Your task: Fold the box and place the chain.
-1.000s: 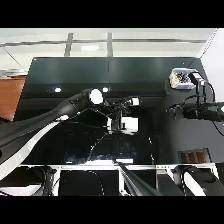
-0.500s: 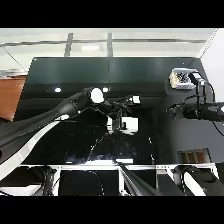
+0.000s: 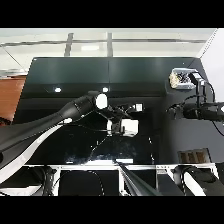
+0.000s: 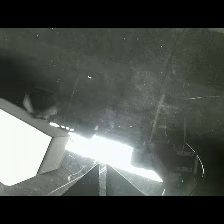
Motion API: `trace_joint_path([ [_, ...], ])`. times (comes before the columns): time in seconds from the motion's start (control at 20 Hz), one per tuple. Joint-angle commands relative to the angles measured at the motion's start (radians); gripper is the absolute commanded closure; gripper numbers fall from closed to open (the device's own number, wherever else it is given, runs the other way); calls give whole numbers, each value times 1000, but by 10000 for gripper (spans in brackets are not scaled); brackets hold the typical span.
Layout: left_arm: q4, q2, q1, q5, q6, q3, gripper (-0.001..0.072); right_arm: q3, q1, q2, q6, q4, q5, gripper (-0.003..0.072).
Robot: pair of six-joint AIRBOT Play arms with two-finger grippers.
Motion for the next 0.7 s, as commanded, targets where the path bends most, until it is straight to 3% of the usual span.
trace_joint_path([
  [0.0, 96, -4, -15, -1, -36, 1, 19, -1, 0, 0, 0, 0, 0, 638],
  [0.05, 92, -3, -19, -3, -65, 2, 176, -1, 0, 0, 1, 0, 0, 638],
  [0.1, 97, -3, -16, -14, -139, 16, 393, -1, 0, 0, 1, 0, 0, 638],
  [0.25, 100, 14, 68, -194, -296, 117, 409, -1, 0, 0, 1, 0, 1, 638],
  [0.4, 177, 62, 255, -364, -443, 240, 423, -1, 0, 0, 1, 0, -2, 638],
  [0.55, 241, 93, 521, -337, -515, 309, 423, -1, 0, 0, 6, 1, -6, 638],
  [0.65, 241, 88, 716, -212, -600, 319, 423, -1, 0, 0, 8, 1, -14, 638],
])
